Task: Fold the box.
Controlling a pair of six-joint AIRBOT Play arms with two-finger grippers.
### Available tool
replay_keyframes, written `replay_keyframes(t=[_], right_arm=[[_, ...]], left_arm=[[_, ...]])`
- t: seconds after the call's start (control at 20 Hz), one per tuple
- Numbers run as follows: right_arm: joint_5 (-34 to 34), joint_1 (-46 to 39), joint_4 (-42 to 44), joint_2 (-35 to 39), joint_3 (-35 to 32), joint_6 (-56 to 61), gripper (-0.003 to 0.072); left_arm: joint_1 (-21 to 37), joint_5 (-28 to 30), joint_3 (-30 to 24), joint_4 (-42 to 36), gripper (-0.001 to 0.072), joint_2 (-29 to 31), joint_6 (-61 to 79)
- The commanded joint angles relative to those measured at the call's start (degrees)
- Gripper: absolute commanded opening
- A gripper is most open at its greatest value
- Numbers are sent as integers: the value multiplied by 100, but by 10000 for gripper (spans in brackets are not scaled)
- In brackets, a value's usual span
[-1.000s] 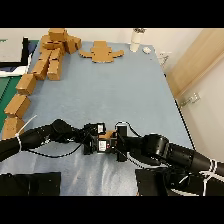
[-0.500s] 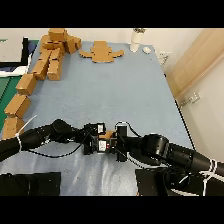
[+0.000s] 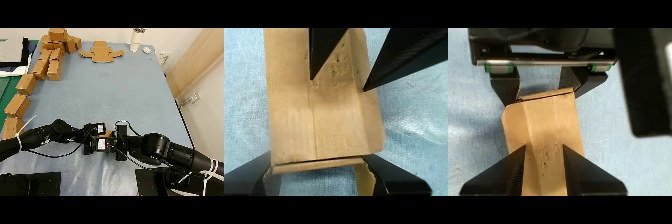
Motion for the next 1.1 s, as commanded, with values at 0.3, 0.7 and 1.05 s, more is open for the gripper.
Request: replay_keyframes(t=[0.3,0.7,1.05], right_arm=[[-48,-2,-7,-7,42,15,379],[-293,0,20,-11,133,13,546],[-345,0,-7,-256,131,7,547]], left_arm=[[4,59,0,4,611,-2,0],[4,44,0,4,612,-2,0],[4,57,0,4,610,-2,17]])
